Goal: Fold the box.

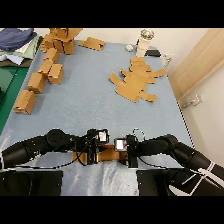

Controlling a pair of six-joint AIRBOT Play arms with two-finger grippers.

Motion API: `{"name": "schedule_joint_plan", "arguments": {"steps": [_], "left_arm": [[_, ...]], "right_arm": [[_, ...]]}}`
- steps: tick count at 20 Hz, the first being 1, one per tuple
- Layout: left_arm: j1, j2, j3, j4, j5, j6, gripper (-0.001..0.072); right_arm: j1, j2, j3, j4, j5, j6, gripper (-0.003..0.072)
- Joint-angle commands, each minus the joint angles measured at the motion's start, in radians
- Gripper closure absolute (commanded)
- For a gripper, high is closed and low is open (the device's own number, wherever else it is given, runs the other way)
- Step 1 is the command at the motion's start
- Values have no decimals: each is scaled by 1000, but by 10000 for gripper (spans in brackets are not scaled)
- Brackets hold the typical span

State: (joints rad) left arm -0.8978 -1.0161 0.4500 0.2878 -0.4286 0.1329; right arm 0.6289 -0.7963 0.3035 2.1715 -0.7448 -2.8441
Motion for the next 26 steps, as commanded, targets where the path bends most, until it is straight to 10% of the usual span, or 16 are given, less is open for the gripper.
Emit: {"name": "schedule_joint_plan", "arguments": {"steps": [1,22,26], "left_arm": [[0,0,0,0,0,0,696],[0,0,0,0,0,0,696],[0,0,0,0,0,0,696]], "right_arm": [[-6,2,5,-12,-24,-10,-20],[-6,-64,5,41,29,-36,-4],[-6,-64,11,50,-8,-36,154]]}}
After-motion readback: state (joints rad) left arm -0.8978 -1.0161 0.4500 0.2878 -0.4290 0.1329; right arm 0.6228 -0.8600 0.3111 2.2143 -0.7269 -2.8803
